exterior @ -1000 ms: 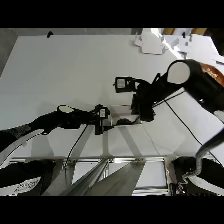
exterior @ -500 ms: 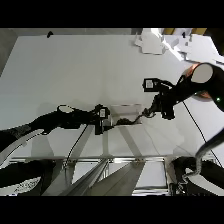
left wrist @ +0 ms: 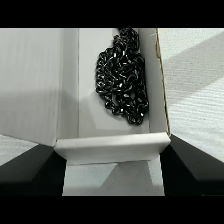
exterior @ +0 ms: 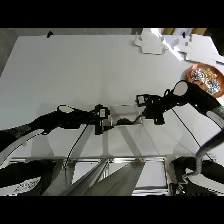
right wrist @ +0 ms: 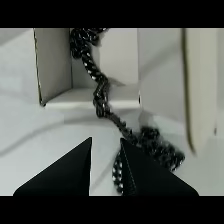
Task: Fold the box and place the chain.
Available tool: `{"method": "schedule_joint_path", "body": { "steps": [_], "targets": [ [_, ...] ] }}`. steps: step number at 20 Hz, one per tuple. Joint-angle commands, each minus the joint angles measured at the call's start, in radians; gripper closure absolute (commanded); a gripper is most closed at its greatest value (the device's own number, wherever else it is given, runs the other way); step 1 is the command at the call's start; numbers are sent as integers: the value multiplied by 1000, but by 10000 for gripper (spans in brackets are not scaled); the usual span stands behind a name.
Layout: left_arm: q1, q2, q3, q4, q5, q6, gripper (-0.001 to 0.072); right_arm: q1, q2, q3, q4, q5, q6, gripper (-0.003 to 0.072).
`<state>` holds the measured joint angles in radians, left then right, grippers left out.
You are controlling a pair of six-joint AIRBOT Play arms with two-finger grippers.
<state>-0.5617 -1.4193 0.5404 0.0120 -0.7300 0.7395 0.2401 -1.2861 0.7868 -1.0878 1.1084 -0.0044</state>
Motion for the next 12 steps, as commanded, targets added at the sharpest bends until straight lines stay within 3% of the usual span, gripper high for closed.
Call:
{"method": "schedule_joint_path", "body": {
  "steps": [1,6,7,8,12],
  "targets": [
    [-1,0,0,0,0,0,680,16,-34,-8,16,-56,-57,478],
    [-1,0,0,0,0,0,680,16,-70,-8,23,-74,-51,492],
    [-1,0,0,0,0,0,680,16,-68,-8,23,-74,-45,531],
    [-1,0,0,0,0,0,680,16,-61,-8,13,-66,-45,648],
    [-1,0,0,0,0,0,680,16,30,-7,-117,-37,75,669]
  ]
}}
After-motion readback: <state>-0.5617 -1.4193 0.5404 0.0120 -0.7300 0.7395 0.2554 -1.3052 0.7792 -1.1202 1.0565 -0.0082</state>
